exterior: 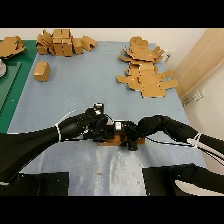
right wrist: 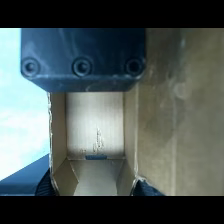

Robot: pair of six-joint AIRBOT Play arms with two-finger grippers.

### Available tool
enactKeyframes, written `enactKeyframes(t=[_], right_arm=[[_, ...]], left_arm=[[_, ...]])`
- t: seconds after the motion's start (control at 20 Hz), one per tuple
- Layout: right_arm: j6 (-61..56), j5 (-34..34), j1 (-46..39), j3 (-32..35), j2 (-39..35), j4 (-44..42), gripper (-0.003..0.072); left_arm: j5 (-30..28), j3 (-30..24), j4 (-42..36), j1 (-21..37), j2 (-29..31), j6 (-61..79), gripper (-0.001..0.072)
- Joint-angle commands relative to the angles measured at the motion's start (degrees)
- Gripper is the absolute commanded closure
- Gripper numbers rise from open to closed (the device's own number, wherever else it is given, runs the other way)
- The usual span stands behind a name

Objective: Fold the box.

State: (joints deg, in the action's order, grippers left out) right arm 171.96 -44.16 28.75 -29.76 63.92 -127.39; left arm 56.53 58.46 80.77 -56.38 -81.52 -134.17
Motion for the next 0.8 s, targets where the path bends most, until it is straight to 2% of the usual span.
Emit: enactKeyframes(t=[0.0,0.05,0.45,0.75], right_arm=[[-0.02,0.09,0.07,0.02,0.04,-0.15,0.0183],[-0.02,0.09,0.07,0.02,0.04,-0.15,0.0183],[-0.02,0.09,0.07,0.02,0.04,-0.15,0.0183],[-0.02,0.09,0.07,0.02,0.04,-0.15,0.0182]], left_arm=[[-0.55,0.07,-0.61,-0.07,0.22,0.28,0.044],[-0.52,0.07,-0.61,-0.07,0.28,0.22,0.0183],[-0.33,0.04,-0.04,0.07,3.72,0.2,0.0185],[4.2,0.04,1.66,1.92,7.76,0.2,0.0185]])
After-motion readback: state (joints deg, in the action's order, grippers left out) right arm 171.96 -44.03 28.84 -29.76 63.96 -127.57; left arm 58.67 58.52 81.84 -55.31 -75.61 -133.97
